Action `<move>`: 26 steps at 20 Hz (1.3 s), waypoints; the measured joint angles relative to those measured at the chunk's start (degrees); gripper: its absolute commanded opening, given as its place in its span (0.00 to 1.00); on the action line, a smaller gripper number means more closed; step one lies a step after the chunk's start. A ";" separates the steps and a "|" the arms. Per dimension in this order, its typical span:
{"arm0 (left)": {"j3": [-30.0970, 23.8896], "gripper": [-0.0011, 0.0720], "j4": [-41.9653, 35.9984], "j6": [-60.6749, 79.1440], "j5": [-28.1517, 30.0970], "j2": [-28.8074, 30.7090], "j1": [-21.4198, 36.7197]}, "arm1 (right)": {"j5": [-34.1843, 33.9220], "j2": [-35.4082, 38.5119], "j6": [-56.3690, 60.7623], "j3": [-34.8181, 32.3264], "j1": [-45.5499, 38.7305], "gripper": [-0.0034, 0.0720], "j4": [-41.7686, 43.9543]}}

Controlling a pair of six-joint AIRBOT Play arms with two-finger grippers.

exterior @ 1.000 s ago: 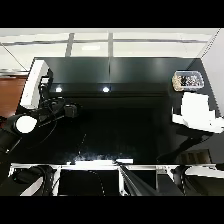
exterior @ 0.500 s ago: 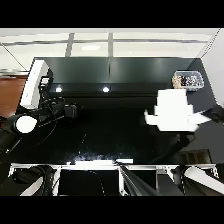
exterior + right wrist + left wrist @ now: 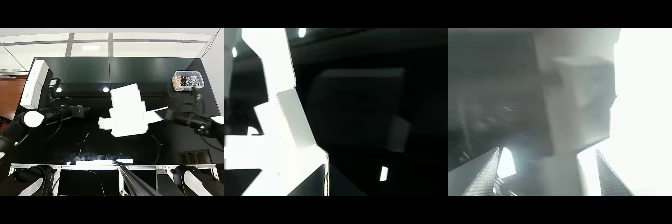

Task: Fold the box and place the chain.

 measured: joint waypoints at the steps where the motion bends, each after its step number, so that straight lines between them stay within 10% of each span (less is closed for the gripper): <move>1: 1.22 0.97 -3.78 2.86 -0.87 -2.25 0.15 | -2.51 0.35 -0.48 -0.76 3.21 0.06 0.70; 14: 16.17 0.95 -38.14 32.79 -30.40 -36.30 3.48 | -11.21 1.18 -1.95 -2.60 13.27 0.06 2.60; 18: 23.91 0.77 -32.76 35.50 -40.22 -42.73 2.14 | -11.37 1.18 -1.99 -2.60 13.40 0.06 2.60; 22: 28.94 0.34 -26.27 36.52 -44.04 -44.96 1.18 | -11.43 1.18 -1.99 -2.60 13.44 0.06 2.47; 26: 30.84 0.23 -23.43 36.89 -45.13 -45.55 0.76 | -11.43 1.18 -2.01 -2.60 13.44 0.06 1.81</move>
